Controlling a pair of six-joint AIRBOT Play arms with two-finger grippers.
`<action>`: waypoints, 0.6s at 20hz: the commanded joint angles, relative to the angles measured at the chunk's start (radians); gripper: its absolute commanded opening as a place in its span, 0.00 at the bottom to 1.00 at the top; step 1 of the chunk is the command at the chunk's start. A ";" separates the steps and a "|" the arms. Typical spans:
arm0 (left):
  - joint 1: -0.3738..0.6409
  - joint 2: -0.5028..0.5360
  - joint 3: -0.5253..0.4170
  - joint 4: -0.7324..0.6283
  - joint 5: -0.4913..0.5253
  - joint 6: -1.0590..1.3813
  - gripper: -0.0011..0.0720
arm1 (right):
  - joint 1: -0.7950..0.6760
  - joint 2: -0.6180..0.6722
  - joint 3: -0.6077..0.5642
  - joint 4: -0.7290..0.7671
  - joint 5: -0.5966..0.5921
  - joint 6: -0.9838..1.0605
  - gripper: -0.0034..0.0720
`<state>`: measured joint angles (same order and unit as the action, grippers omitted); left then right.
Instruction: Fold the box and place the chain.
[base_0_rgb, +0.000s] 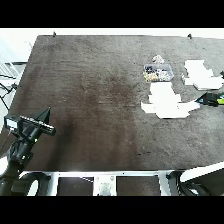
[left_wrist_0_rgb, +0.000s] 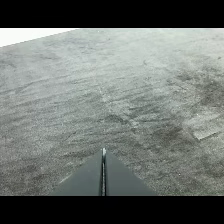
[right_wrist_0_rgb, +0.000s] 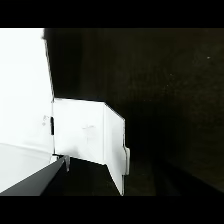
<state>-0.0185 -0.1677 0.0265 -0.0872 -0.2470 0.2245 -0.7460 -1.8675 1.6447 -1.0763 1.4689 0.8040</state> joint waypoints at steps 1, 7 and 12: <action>0.000 0.000 0.000 0.000 0.000 0.000 0.04 | 0.012 -0.049 0.005 0.040 0.050 -0.023 0.82; 0.000 0.000 0.000 0.000 0.000 0.000 0.04 | 0.031 -0.105 0.004 0.055 0.089 -0.023 0.66; 0.000 0.000 0.000 0.000 0.000 0.000 0.04 | 0.033 -0.150 -0.003 0.139 0.092 -0.040 0.20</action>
<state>-0.0185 -0.1677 0.0265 -0.0872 -0.2470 0.2245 -0.7147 -1.9957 1.6463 -0.9901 1.5482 0.7769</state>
